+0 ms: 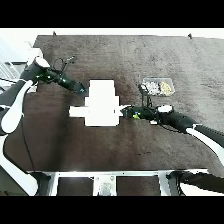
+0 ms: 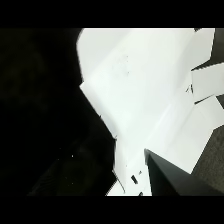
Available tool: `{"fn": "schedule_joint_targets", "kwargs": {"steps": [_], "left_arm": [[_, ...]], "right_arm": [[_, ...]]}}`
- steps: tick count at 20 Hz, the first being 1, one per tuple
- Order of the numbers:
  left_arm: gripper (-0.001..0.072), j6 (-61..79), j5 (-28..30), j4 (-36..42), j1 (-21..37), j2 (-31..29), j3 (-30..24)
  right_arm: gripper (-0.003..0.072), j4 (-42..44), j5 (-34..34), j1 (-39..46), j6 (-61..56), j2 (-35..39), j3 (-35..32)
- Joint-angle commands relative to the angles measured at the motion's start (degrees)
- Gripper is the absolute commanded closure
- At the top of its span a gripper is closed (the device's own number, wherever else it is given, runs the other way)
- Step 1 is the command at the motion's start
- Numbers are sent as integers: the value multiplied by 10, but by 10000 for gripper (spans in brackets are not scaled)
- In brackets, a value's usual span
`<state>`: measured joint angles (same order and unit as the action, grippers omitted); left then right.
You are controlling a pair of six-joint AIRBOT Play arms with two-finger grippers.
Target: Fold the box and place the chain.
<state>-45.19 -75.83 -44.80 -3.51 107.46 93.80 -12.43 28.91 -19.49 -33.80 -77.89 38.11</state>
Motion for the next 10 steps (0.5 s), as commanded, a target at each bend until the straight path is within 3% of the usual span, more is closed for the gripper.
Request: {"fn": "schedule_joint_targets", "kwargs": {"steps": [1, 10], "left_arm": [[119, -13, 10, -11, -18, 21, 9], [121, 23, -46, 63, -19, 56, 9]], "right_arm": [[685, 0, 1, -1, 0, 0, 0], [684, 0, 1, -1, 0, 0, 0]]}}
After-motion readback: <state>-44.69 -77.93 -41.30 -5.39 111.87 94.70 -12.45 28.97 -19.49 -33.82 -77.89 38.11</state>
